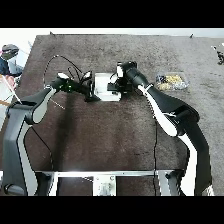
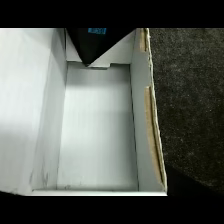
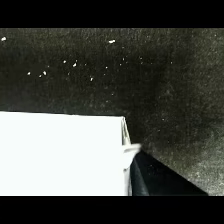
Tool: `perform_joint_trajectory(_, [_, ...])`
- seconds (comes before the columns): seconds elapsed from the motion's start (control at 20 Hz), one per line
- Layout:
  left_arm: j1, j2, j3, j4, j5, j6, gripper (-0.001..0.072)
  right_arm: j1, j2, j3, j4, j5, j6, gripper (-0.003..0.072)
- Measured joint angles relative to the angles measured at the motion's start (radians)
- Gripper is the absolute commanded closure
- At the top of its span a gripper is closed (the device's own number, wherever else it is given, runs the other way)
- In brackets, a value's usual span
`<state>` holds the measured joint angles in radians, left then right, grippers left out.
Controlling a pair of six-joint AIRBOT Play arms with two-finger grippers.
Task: Fold the box and place the chain.
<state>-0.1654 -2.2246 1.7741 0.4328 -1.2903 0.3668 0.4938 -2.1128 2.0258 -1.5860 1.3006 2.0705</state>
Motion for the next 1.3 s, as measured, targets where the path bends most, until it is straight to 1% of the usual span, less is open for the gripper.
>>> perform_joint_trajectory(0.2, [0.0, 0.0, 0.0, 0.0, 0.0, 0.0, 0.0255, -0.002, 0.004, 0.0, 0.0, 0.017, -0.006, 0.0343])
perform_joint_trajectory(0.3, [0.0, 0.0, 0.0, 0.0, 0.0, 0.0, 0.0255, -0.002, 0.005, 0.0, -0.008, 0.03, -0.008, 0.0489])
perform_joint_trajectory(0.6, [0.0, 0.0, 0.0, 0.0, 0.0, 0.0, 0.0255, -0.002, 0.005, 0.0, -0.024, 0.045, -0.008, 0.0489])
perform_joint_trajectory(0.65, [0.0, 0.0, 0.0, 0.0, 0.0, 0.0, 0.0255, -0.002, 0.003, 0.0, -0.026, 0.045, -0.007, 0.0572])
perform_joint_trajectory(0.7, [-0.001, 0.0, 0.0, 0.0, 0.0, 0.0, 0.0255, -0.002, 0.001, 0.0, -0.026, 0.045, -0.007, 0.062])
perform_joint_trajectory(0.75, [-0.001, 0.0, 0.0, 0.0, 0.0, 0.0, 0.0255, -0.002, -0.002, 0.0, -0.028, 0.045, -0.006, 0.0621])
perform_joint_trajectory(0.8, [-0.001, 0.0, 0.0, 0.0, 0.001, 0.0, 0.0255, -0.002, -0.003, 0.001, -0.027, 0.045, -0.006, 0.0662])
perform_joint_trajectory(0.9, [-0.001, 0.0, 0.0, 0.0, 0.001, 0.0, 0.0255, -0.002, -0.006, 0.002, -0.029, 0.045, -0.006, 0.0677])
perform_joint_trajectory(1.3, [-0.001, 0.0, 0.0, 0.0, 0.001, 0.0, 0.0255, -0.002, -0.01, 0.002, -0.047, 0.046, -0.007, 0.0679])
